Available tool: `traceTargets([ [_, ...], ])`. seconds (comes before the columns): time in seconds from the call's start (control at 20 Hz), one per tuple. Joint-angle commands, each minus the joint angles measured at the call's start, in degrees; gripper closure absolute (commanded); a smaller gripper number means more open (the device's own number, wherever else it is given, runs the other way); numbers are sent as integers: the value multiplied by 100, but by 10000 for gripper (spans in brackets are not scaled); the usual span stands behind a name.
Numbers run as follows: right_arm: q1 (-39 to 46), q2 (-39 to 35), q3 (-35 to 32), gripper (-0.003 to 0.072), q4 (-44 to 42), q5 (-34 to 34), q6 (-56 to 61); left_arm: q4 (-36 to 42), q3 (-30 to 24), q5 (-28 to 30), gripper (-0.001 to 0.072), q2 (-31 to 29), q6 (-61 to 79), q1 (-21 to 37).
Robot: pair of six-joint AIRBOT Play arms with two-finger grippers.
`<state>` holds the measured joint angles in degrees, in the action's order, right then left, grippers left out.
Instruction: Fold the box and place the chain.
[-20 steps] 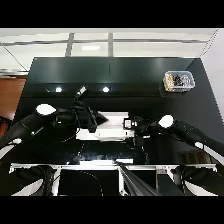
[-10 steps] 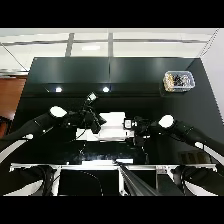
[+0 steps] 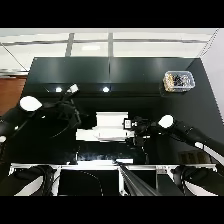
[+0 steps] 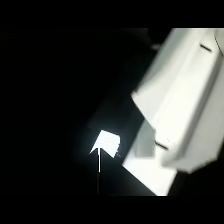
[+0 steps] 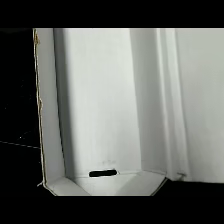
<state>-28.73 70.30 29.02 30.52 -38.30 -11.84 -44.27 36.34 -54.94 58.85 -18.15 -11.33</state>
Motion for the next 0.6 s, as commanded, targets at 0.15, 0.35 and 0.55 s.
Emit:
traceTargets([
  [0.15, 0, 0, 0, 369, -2, 0, 2, -341, -1062, -66, -1, -376, 1392, -72],
  [0.35, 0, -2, 0, 370, -2, 0, 2, -114, -1185, 807, 1, -188, 1401, -822],
  [0.55, 0, 0, 0, 370, -2, 0, 2, -125, -1163, 1390, 2, 136, 1399, -1416],
])
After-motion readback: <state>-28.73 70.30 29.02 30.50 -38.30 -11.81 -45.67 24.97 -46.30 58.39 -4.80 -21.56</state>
